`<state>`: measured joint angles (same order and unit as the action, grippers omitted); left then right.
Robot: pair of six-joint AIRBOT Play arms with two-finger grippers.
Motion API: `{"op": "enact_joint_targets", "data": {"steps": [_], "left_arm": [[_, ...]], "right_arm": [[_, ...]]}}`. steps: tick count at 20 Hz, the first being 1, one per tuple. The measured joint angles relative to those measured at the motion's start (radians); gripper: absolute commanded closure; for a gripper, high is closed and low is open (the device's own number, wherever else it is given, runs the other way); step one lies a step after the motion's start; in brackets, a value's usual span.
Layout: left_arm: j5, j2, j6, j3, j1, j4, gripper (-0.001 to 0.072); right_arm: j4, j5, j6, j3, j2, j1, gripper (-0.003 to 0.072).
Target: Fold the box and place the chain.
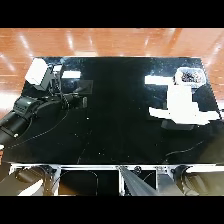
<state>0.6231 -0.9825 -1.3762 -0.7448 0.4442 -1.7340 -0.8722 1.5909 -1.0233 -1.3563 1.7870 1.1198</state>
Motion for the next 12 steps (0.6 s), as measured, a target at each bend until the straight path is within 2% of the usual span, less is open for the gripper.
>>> {"op": "enact_joint_targets", "data": {"steps": [8,9,10,11,12], "left_arm": [[-0.006,0.000,0.000,0.000,0.001,-0.035,0.0692],[-0.006,0.000,0.000,0.000,0.001,-0.036,0.0692],[-0.006,0.000,0.000,0.000,0.001,-0.036,0.0692],[-0.006,0.000,0.000,0.000,0.001,-0.037,0.0692],[-0.006,0.000,0.000,0.000,0.001,-0.037,0.0692]], "right_arm": [[-0.032,0.092,0.038,-0.095,0.137,-0.113,0.0007],[-0.030,0.103,0.043,-0.097,0.144,-0.127,0.0278],[-0.038,0.105,0.050,-0.099,0.149,-0.143,0.0612],[-0.037,0.113,0.059,-0.100,0.152,-0.155,0.0657],[-0.027,0.129,0.074,-0.101,0.154,-0.167,0.0658]]}}
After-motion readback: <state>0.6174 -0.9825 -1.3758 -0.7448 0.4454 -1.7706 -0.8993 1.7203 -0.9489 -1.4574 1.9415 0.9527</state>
